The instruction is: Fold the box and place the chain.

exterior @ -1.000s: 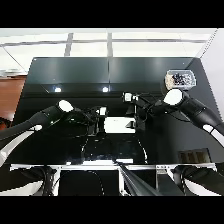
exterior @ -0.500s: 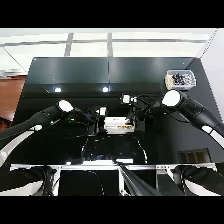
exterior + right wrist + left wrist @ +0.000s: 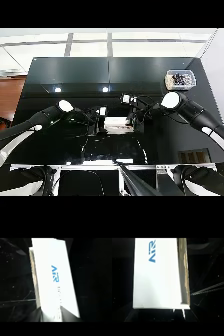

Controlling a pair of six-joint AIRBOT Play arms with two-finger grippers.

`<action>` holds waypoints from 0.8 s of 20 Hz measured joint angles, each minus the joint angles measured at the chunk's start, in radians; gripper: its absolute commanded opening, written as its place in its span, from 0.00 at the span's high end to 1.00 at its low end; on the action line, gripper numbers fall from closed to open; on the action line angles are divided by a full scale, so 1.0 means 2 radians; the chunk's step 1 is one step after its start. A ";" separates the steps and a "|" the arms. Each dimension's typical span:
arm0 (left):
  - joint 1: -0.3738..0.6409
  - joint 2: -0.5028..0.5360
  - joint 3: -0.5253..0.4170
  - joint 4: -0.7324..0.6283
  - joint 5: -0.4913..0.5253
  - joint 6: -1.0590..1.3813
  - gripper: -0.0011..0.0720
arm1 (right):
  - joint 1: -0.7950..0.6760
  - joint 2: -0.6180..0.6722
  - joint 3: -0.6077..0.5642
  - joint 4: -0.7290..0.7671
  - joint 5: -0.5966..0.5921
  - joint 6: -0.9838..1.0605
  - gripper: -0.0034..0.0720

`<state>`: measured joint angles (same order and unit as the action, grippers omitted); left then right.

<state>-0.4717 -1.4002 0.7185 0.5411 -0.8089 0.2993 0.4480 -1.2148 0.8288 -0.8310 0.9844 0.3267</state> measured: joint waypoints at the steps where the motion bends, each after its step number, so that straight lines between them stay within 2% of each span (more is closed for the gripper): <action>1: 0.000 0.000 0.000 0.000 0.000 0.000 0.53 | 0.001 0.000 -0.002 -0.005 0.002 0.000 0.42; 9: 0.000 0.000 0.000 0.000 -0.001 0.001 0.53 | 0.001 0.000 -0.012 -0.007 -0.003 0.002 0.42; 14: 0.000 0.000 0.000 0.000 -0.001 0.000 0.53 | -0.004 0.006 -0.009 0.013 0.006 0.071 0.42; 15: 0.000 0.000 0.000 0.000 -0.001 0.000 0.53 | -0.006 0.008 -0.007 0.025 0.008 0.094 0.50; 16: 0.000 0.000 0.000 0.000 -0.001 0.000 0.53 | -0.009 0.010 -0.007 0.033 0.011 0.122 0.81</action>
<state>-0.4717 -1.4002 0.7185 0.5419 -0.8108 0.3000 0.4301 -1.1946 0.8150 -0.7647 1.0065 0.5709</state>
